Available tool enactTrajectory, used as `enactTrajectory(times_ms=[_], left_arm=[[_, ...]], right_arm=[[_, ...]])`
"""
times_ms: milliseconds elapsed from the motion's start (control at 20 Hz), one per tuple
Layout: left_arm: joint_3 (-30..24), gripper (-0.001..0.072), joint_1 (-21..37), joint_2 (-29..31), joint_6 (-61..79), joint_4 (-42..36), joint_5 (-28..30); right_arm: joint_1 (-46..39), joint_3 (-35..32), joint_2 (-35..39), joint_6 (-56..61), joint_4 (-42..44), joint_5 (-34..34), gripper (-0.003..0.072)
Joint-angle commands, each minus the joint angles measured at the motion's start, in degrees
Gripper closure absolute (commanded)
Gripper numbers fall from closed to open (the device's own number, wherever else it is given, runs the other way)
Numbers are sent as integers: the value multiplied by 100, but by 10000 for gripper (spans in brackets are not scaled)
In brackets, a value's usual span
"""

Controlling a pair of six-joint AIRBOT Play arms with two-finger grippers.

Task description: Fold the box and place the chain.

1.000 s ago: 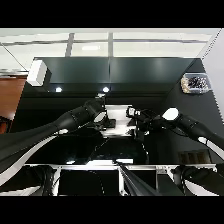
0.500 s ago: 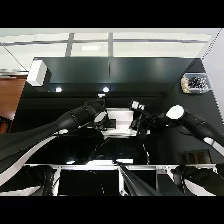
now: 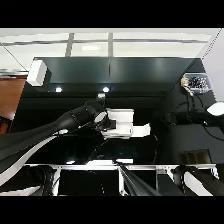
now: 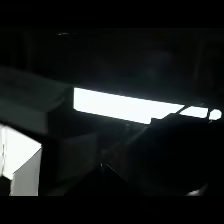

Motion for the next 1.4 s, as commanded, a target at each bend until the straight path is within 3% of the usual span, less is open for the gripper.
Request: enactTrajectory(times_ms=[0,100,350,600,650,700,750,1200,1250,1350], left_arm=[[0,685,2,0,-4,0,0],[0,685,2,0,-4,0,0],[0,685,2,0,-4,0,-2],[0,685,2,0,-4,0,-2],[0,685,2,0,-4,0,-2],[0,685,2,0,-4,0,-2],[0,685,2,0,-4,0,-2],[0,685,2,0,-4,2,0],[0,685,2,0,-4,2,0],[0,685,2,0,-4,0,0]], right_arm=[[-540,-721,-173,728,885,-319,672],[-149,-815,-584,686,1023,-199,672],[1215,-715,-1478,-273,2433,-146,672],[1475,17,-1519,-667,2369,157,670],[1478,129,-1519,-667,2308,299,534],[1478,197,-1517,-667,2284,433,235],[1475,254,-1517,-669,2286,577,83],[2103,581,-1515,2,2083,813,88],[2234,614,-1515,114,1991,789,173],[2498,750,-1515,557,1587,632,214]])
